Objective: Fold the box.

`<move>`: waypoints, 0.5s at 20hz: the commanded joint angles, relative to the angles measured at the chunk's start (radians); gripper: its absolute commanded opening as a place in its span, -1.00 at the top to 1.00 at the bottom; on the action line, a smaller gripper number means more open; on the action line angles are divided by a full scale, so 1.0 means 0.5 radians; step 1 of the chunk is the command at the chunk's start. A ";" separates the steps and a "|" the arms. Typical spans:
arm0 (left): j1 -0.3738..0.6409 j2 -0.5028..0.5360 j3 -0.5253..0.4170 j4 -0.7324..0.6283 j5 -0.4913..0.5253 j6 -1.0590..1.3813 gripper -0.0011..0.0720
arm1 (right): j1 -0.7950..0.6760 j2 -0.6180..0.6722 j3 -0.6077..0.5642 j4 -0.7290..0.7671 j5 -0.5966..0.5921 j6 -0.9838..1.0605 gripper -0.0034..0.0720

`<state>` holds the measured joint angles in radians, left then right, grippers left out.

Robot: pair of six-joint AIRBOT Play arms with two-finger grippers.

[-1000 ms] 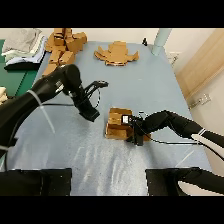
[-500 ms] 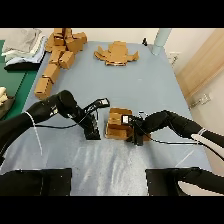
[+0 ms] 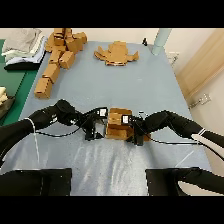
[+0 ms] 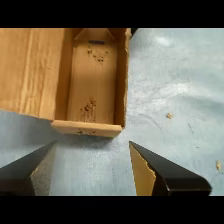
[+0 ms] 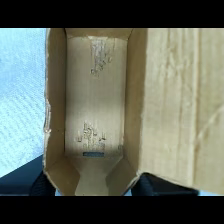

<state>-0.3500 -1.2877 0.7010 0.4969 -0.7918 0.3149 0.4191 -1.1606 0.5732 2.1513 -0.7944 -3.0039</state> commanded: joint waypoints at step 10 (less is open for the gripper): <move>-0.047 -0.138 0.042 -0.156 0.034 0.307 -0.92 | 0.000 -0.001 0.000 -0.001 0.000 0.000 -0.64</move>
<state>-0.3626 -1.3472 0.7200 0.4232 -0.7654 0.4442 0.4191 -1.1606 0.5728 2.1506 -0.7948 -3.0043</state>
